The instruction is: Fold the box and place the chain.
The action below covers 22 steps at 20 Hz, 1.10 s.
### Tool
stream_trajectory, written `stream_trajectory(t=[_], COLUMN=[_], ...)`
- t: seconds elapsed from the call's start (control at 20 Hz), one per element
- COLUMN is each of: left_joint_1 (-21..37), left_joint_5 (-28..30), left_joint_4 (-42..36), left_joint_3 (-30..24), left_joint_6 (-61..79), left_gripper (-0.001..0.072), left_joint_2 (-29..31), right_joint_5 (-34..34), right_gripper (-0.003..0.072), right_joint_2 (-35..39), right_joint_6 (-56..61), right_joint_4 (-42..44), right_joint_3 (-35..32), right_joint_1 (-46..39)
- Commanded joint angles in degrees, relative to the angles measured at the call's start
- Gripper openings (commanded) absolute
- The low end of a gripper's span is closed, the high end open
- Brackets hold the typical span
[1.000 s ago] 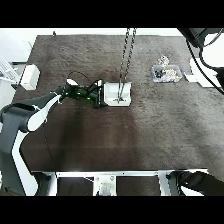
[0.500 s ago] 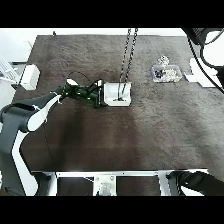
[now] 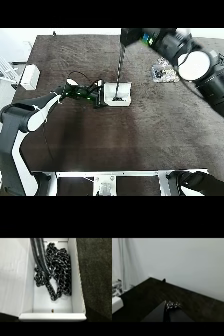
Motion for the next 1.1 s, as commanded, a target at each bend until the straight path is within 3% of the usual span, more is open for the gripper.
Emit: stream_trajectory(t=[0.0, 0.25, 0.55, 0.7, 0.75, 0.8, 0.85, 1.05], left_joint_1=[0.04, 0.04, 0.04, 0.04, 0.04, 0.04, 0.04, 0.04], left_joint_5=[0.0, 0.0, 0.0, 0.0, 0.0, 0.0, 0.0, 0.0], left_joint_4=[0.0, 0.0, 0.0, 0.0, 0.0, 0.0, 0.02, 0.0], left_joint_3=[-0.02, -0.02, -0.02, -0.02, -0.02, -0.02, -0.02, -0.02], left_joint_6=[0.0, 0.0, 0.0, 0.0, 0.0, 0.0, 0.0, 0.0], left_gripper=[0.0347, 0.0347, 0.0347, 0.0347, 0.0347, 0.0347, 0.0347, 0.0347], left_joint_2=[0.02, 0.0, 0.0, 0.02, 0.0, 0.0, 0.0, 0.02], right_joint_5=[-0.35, -7.34, -7.26, -6.43, -6.43, -6.43, -6.43, -6.47], right_gripper=[0.0006, 0.0006, 0.0006, 0.0011, 0.0072, 0.0283, 0.0346, 0.035], right_joint_2=[-0.02, -3.1, -12.04, -13.14, -13.07, -12.98, -12.66, -7.41], right_joint_6=[0.22, 0.2, 0.17, 0.15, 0.13, 0.15, 0.13, -0.5], right_joint_4=[0.87, 6.43, 6.91, 6.86, 6.84, 6.86, 6.86, 5.55], right_joint_3=[-10.03, -22.62, -24.06, -24.04, -24.04, -24.04, -24.04, -24.0], right_joint_1=[0.0, 0.0, 0.0, -0.42, -0.61, -1.09, -1.42, -1.88])
